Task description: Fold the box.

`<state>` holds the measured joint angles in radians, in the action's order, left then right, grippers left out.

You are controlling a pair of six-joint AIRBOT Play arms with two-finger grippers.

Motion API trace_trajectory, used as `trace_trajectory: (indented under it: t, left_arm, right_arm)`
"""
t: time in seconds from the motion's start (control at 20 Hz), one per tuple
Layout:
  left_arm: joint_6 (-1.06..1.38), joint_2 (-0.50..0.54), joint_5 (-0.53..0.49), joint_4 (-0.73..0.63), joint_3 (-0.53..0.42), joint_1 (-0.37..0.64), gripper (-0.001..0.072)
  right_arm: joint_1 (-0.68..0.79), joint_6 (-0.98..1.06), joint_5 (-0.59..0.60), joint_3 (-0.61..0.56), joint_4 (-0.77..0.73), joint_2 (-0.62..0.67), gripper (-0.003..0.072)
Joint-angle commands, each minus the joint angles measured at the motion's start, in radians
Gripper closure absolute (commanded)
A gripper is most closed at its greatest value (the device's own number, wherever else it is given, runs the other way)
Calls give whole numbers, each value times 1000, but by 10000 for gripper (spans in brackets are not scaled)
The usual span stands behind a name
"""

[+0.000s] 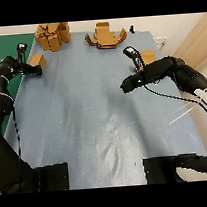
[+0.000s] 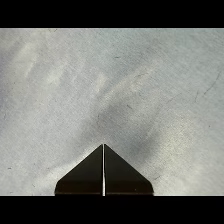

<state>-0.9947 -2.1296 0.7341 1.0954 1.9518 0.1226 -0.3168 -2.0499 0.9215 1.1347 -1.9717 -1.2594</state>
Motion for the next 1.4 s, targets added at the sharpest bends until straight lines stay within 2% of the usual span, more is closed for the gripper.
trace_trajectory:
  t: [0.0,0.4,0.65,0.7,0.8,0.85,0.9,0.95,1.05,1.1,1.2,1.35]
  left_arm:
    - [1,1,-1,0,2,-7,21]
    - [3,22,3,0,84,-16,21]
    - [3,69,19,0,86,-16,21]
    - [3,92,48,0,86,-16,21]
    - [-8,156,241,-4,86,-16,32]
    - [-7,186,384,-6,85,-16,376]
    - [14,206,527,-29,82,-16,681]
    - [33,226,655,-111,66,-15,692]
    - [71,269,778,-291,10,-24,699]
    - [92,310,772,-303,-32,-40,700]
    - [111,432,686,-244,-147,-88,699]
    - [205,669,573,-282,-402,-159,693]
  right_arm:
    - [-1,0,0,0,0,-1,680]
    - [-1,0,0,0,0,-1,680]
    - [-1,0,0,0,0,-1,679]
    - [-1,0,0,0,0,0,680]
    - [-1,0,-1,0,0,-1,679]
    - [-1,0,-3,0,-1,-1,679]
    - [-1,0,-5,0,-9,-1,680]
    - [-1,0,-7,0,-16,0,680]
    - [-1,0,-7,0,-27,-1,680]
    - [-1,0,-7,0,-26,-1,679]
    - [0,0,-7,0,-24,-1,679]
    - [-1,0,-6,0,-23,-1,680]
